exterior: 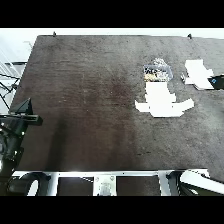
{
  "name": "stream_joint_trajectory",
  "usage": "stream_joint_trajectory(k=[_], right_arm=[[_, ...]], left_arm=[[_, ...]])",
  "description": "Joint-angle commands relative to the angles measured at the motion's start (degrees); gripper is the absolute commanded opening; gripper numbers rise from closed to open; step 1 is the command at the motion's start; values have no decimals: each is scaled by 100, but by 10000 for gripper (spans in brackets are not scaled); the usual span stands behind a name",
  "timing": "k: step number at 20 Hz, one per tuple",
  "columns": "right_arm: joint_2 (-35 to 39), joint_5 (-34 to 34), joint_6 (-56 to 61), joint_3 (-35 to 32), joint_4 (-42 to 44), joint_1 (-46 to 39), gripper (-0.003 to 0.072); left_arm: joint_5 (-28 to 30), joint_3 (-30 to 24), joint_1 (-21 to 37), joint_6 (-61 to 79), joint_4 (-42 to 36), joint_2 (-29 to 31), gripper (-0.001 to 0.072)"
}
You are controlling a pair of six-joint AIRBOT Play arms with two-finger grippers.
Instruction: Fold the box and place the chain.
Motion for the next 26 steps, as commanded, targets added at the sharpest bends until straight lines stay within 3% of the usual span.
stream_joint_trajectory(k=[1, 4, 7, 16, 21, 25, 26], right_arm=[[-1344, 2048, 785, 1600, -1322, -162, 538], [-2218, 2520, 931, 2393, -1921, 208, 540], [-2778, 2653, 977, 2719, -2269, 551, 540], [-3355, 2695, 1167, 2726, -2312, 765, 541], [-3676, 3305, 1134, 2723, -2035, 780, 535], [-3880, 3386, 964, 2717, -1596, 776, 406], [-3941, 3401, 966, 2708, -1419, 776, 294]], left_arm=[[2, 7, 2, 0, 2, 4, 20], [0, 7, 2, 0, 2, 4, 20], [2, 7, 2, 0, 2, 4, 20], [0, 7, 2, 0, 2, 4, 20], [2, 7, 2, 0, 2, 4, 20], [0, 7, 2, 0, 2, 4, 20], [2, 7, 2, 0, 2, 4, 20]])
